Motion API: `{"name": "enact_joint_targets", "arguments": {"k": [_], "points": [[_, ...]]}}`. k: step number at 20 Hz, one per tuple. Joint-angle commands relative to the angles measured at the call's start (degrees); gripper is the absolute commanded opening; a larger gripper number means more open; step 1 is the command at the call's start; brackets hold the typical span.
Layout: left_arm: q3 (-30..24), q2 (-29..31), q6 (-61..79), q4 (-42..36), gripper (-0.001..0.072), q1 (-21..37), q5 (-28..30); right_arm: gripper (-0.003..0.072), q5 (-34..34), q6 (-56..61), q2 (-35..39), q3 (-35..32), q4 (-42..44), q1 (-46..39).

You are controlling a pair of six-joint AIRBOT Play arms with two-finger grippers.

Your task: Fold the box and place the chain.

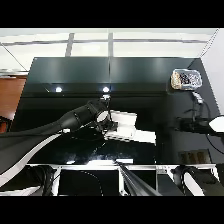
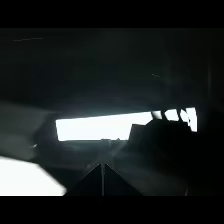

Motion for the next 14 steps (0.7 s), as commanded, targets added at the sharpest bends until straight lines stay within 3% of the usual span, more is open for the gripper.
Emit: {"name": "enact_joint_targets", "arguments": {"k": [1,7,11,14], "points": [[0.0,0.0,-0.1,0.0,0.0029,0.0,0.2,0.0015,8.6,10.6,-2.7,-0.2,-3.6,-8.4],[0.0,0.0,0.0,0.0,0.003,0.0,0.3,0.0016,10.2,0.0,-13.1,-4.2,10.3,-2.7],[0.0,0.0,-0.1,0.0,0.0029,0.0,0.1,0.0016,4.7,-10.0,-19.4,-4.5,22.8,3.3],[0.0,0.0,-0.1,0.0,0.003,0.0,0.2,0.0016,0.4,-15.9,-20.2,-4.5,30.8,6.4]]}}
